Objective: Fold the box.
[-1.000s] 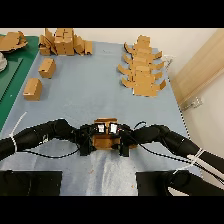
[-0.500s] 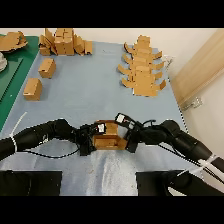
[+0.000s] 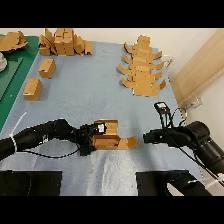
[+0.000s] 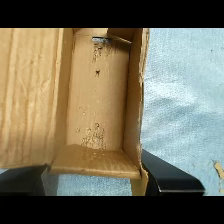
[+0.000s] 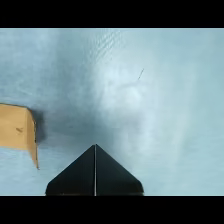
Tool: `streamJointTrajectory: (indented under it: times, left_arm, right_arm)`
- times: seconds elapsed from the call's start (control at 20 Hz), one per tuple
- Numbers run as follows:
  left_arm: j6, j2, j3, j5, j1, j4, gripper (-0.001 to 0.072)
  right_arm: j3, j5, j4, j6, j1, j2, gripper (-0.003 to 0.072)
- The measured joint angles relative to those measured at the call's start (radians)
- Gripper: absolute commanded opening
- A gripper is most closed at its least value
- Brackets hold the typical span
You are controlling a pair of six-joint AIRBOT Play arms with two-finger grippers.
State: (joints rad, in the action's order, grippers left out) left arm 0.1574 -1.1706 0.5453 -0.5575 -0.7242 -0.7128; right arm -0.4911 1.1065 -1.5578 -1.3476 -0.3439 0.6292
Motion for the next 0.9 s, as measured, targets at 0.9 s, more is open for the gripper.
streamJointTrajectory:
  times: [0.9]
  left_arm:
    - [-0.001, 0.000, 0.000, 0.000, 0.000, 0.003, 0.0452]
  right_arm:
    - [0.081, -0.188, -0.494, -0.103, 0.061, 0.254, 0.0002]
